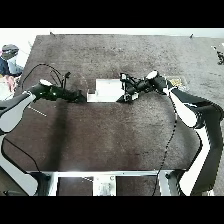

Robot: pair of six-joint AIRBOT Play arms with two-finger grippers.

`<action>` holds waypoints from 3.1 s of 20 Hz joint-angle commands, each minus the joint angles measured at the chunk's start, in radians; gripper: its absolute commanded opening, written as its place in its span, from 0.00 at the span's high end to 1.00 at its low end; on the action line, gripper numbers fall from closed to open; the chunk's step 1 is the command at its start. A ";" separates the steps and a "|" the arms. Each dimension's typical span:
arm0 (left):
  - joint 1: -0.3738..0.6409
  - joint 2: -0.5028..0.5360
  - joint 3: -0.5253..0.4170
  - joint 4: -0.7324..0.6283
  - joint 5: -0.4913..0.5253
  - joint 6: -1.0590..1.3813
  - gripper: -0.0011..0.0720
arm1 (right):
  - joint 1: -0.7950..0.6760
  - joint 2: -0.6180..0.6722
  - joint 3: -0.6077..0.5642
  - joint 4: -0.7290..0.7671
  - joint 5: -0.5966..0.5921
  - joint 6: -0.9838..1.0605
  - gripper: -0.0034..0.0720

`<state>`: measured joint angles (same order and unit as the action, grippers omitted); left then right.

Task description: Fold the box and place the chain.

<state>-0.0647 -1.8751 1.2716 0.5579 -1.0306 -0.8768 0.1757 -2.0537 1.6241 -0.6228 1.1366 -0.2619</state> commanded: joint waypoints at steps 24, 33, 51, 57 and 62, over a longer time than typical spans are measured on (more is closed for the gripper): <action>-0.065 0.000 0.104 -0.160 -0.069 0.021 0.55 | 0.000 0.000 0.000 -0.002 0.000 0.000 0.32; -0.102 0.000 0.175 -0.048 -0.076 -0.126 0.56 | 0.000 0.000 0.000 -0.002 0.001 0.000 0.32; -0.280 -0.002 0.362 0.481 -0.002 -0.700 0.56 | 0.000 0.000 0.000 -0.002 0.000 0.000 0.32; -0.291 -0.002 0.362 0.554 0.009 -0.812 0.56 | 0.000 0.000 0.000 -0.002 0.000 0.000 0.33; -0.352 -0.005 0.389 0.761 0.008 -1.009 0.56 | 0.000 0.000 0.000 -0.002 0.000 0.000 0.32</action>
<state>-0.3840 -1.8778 1.6424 1.1751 -1.0252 -1.7554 0.1745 -2.0537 1.6241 -0.6220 1.1336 -0.2611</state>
